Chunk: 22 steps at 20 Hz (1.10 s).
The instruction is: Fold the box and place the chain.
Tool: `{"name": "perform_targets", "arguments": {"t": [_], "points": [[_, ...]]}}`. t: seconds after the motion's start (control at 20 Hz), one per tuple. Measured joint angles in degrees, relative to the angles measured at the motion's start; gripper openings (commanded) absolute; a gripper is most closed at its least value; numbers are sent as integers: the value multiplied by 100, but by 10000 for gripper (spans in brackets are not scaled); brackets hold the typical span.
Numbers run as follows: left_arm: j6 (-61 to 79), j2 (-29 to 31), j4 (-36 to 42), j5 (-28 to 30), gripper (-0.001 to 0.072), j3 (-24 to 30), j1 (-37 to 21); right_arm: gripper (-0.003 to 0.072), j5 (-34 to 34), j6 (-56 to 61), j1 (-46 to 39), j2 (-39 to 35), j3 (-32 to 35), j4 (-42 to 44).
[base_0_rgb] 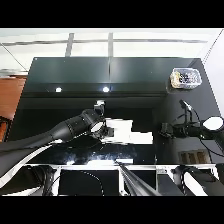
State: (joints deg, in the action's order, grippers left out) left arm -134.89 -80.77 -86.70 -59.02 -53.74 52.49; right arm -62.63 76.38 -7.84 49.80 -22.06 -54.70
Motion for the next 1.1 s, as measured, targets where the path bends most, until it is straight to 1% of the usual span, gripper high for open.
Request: {"name": "perform_targets", "arguments": {"t": [0.15,0.25,0.35,0.4,0.5,0.7,0.85,0.95,1.05,1.1], "points": [[-4,0,0,0,26,0,0,45,-101,254,-118,273,330,404],[-2,0,0,0,26,0,0,46,-63,238,133,503,509,859],[-2,0,0,0,27,0,0,47,142,98,487,673,592,1349],[-2,0,0,-2,26,0,0,102,269,-13,647,730,601,1609],[-2,0,0,-4,27,0,0,574,343,-291,872,791,531,1982],[2,0,0,-11,27,0,0,579,-52,-1069,1106,844,332,2446],[4,0,0,-13,27,0,0,579,-140,-1340,1362,855,262,2745],[7,0,0,-13,27,0,-2,578,20,-1386,1646,861,238,2889],[7,0,0,-15,27,0,0,576,334,-1331,2004,861,210,2968],[7,0,0,-15,27,0,0,520,514,-1222,2203,861,181,2975]]}}
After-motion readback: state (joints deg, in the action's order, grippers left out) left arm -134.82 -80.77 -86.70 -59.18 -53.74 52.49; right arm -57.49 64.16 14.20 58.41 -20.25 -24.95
